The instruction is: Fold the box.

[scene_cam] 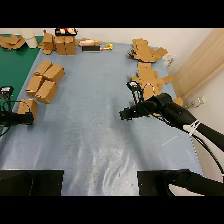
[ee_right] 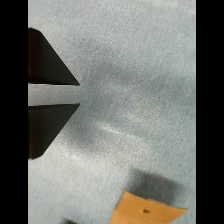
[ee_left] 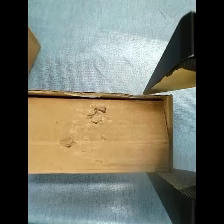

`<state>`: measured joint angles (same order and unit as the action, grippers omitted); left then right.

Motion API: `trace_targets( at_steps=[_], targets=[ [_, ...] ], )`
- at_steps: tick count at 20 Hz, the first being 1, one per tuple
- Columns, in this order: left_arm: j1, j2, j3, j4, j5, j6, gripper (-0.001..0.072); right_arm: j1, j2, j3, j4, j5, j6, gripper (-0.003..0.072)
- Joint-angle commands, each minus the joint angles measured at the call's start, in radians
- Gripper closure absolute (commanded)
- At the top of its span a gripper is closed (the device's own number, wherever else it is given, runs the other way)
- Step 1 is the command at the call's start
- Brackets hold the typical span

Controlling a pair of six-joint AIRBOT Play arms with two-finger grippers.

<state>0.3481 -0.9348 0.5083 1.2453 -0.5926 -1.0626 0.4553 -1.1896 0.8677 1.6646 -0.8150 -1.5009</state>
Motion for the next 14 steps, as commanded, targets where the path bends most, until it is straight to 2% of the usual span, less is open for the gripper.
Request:
trace_targets(
  at_steps=[1,3,6,12,14],
  targets=[
    [0.001,-0.007,0.019,-0.003,-0.048,-0.001,0.0012,0.0,-0.001,0.001,0.0,0.0,0.0,0.0504],
    [0.003,0.016,0.059,-0.003,-0.12,-0.005,0.0012,0.0,-0.001,0.001,0.0,0.0,0.0,0.0504],
    [0.003,0.048,0.112,0.026,-0.164,-0.02,0.0012,0.0,-0.001,0.001,0.0,0.0,0.0,0.0504],
    [0.003,0.071,0.229,0.094,-0.326,-0.082,0.0012,0.0,-0.001,0.001,0.0,0.0,0.0,0.0504],
    [-0.001,0.09,0.271,0.045,-0.375,-0.09,0.0013,0.0,-0.001,0.001,0.0,0.0,0.0,0.0504]
  ],
)
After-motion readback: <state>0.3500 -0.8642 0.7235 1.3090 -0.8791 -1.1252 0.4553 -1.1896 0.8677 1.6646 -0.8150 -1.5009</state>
